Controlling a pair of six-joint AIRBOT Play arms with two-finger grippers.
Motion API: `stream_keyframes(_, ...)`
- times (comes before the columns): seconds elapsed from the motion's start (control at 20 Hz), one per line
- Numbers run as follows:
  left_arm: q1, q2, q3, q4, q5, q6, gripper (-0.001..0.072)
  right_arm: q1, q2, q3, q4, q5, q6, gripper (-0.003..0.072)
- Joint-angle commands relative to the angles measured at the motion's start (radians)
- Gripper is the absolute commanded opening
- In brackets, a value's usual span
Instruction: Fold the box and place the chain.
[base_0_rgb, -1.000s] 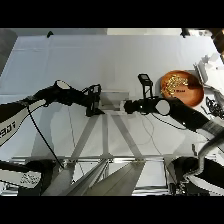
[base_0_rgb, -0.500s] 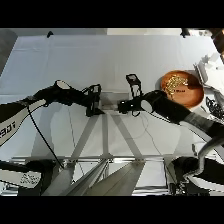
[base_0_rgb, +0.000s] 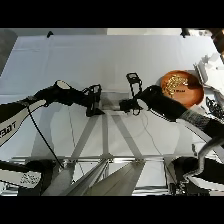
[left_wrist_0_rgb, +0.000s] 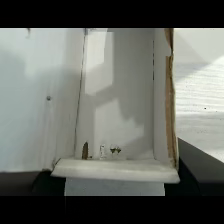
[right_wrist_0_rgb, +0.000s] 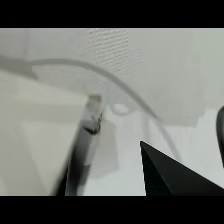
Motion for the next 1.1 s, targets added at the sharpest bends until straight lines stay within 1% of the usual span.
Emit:
stream_keyframes(0.0, 0.001, 0.0, 0.0, 0.0, 0.001, -0.001, 0.026, 0.008, -0.001, 0.051, 0.002, 0.001, 0.021, 0.0476)
stream_keyframes(0.1, 0.001, 0.0, 0.0, 0.0, 0.001, -0.001, 0.026, 0.013, -0.001, 0.072, 0.001, 0.0, 0.021, 0.0467)
stream_keyframes(0.2, 0.001, 0.0, 0.0, 0.0, 0.001, -0.001, 0.026, 0.018, -0.008, 0.072, -0.004, 0.005, 0.021, 0.0399)
stream_keyframes(0.45, 0.001, 0.0, 0.0, 0.0, 0.001, -0.001, 0.026, 0.018, -0.093, 0.072, -0.006, 0.072, 0.026, 0.0396)
stream_keyframes(0.6, 0.001, 0.0, 0.0, 0.0, 0.001, -0.001, 0.026, 0.018, -0.123, 0.073, -0.014, 0.048, 0.084, 0.0393)
stream_keyframes(0.65, 0.001, 0.0, 0.0, 0.0, 0.001, -0.001, 0.026, 0.018, -0.127, 0.073, -0.014, 0.033, 0.111, 0.0379)
stream_keyframes(0.75, 0.001, 0.0, 0.0, 0.0, 0.001, -0.001, 0.026, 0.018, -0.13, 0.073, -0.013, -0.002, 0.153, 0.0204)
stream_keyframes(0.8, 0.001, 0.0, 0.0, 0.0, 0.001, -0.001, 0.026, 0.018, -0.13, 0.073, -0.013, -0.016, 0.169, 0.0146)
stream_keyframes(0.85, 0.001, 0.0, 0.0, 0.0, 0.001, -0.001, 0.026, 0.021, -0.13, 0.073, -0.013, -0.029, 0.176, 0.0043)
stream_keyframes(0.9, 0.001, 0.0, 0.0, 0.0, 0.001, -0.001, 0.026, 0.025, -0.13, 0.073, -0.013, -0.037, 0.177, 0.0007)
stream_keyframes(1.05, 0.001, 0.0, 0.0, 0.0, 0.001, -0.001, 0.026, 0.025, -0.129, 0.073, -0.005, -0.054, 0.177, 0.0015)
